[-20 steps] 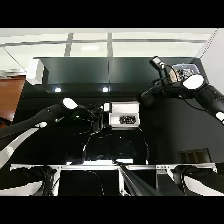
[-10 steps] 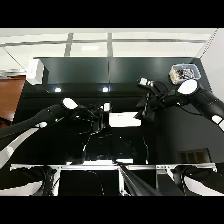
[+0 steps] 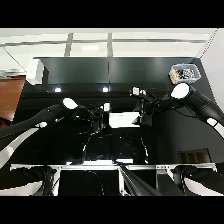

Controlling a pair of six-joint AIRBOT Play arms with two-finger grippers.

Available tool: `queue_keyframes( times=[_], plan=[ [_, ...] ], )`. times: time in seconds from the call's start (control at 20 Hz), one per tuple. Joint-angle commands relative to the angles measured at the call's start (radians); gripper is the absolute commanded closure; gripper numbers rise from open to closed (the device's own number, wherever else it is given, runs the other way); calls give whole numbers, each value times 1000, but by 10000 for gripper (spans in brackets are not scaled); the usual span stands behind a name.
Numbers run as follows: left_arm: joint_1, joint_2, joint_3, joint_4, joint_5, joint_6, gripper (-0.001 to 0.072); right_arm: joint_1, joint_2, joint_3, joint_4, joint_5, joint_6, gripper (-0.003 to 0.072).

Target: Fold the box and place the chain.

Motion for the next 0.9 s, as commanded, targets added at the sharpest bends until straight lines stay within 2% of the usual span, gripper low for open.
queue_keyframes(
  times=[0.0,0.05,0.1,0.15,0.85],
  plan=[
    [0,-1,1,0,0,0,267,7,1,0,-14,-16,-11,203],
    [0,-1,1,0,0,0,267,7,1,0,-14,-16,-10,369],
    [-1,-1,1,0,0,0,267,7,1,0,-14,-16,-10,432],
    [-1,-1,1,0,0,0,267,7,1,0,-14,-16,-10,448],
    [-1,-1,1,0,0,0,267,8,0,-6,-28,14,-5,443]
  ],
)
